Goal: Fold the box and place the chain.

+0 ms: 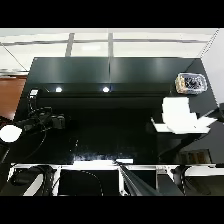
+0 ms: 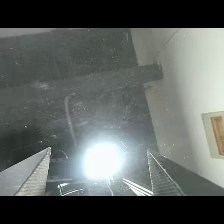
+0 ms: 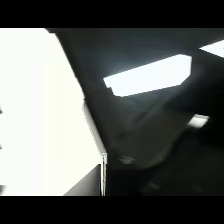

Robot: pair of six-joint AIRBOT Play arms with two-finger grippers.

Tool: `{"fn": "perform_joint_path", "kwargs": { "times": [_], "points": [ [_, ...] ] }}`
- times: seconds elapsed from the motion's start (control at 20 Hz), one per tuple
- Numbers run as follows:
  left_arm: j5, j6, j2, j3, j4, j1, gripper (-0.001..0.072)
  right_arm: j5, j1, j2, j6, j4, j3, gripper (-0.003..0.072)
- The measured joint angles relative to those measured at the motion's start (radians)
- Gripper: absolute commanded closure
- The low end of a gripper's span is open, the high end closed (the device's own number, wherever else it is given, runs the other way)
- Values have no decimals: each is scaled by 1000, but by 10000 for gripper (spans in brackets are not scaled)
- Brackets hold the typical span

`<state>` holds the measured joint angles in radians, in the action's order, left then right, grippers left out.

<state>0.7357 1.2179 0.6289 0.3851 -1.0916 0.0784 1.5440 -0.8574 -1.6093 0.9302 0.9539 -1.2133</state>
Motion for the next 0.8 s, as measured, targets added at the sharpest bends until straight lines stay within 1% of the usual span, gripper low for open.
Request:
{"fn": "perform_joint_path", "kwargs": {
  "times": [0.15, 0.25, 0.35, 0.5, 0.65, 0.8],
  "points": [
    [-1, -6, 0, 0, 9, 0, 1, -23, 108, 79, -42, -163, 108, 679],
    [-1, -7, 0, 0, 21, 0, 1, -92, 212, 164, -63, -246, 196, 679],
    [0, -8, 0, 0, 31, 0, 1, -189, 331, 270, -75, -315, 300, 679],
    [6, -16, 0, 0, 68, 2, 1, -400, 522, 460, -89, -443, 501, 678],
    [10, -59, 5, 0, 99, 26, 1, -655, 723, 642, -97, -565, 708, 678],
    [11, -77, 35, 1, 150, 73, 2, -887, 937, 756, -101, -656, 863, 678]
  ]
}}
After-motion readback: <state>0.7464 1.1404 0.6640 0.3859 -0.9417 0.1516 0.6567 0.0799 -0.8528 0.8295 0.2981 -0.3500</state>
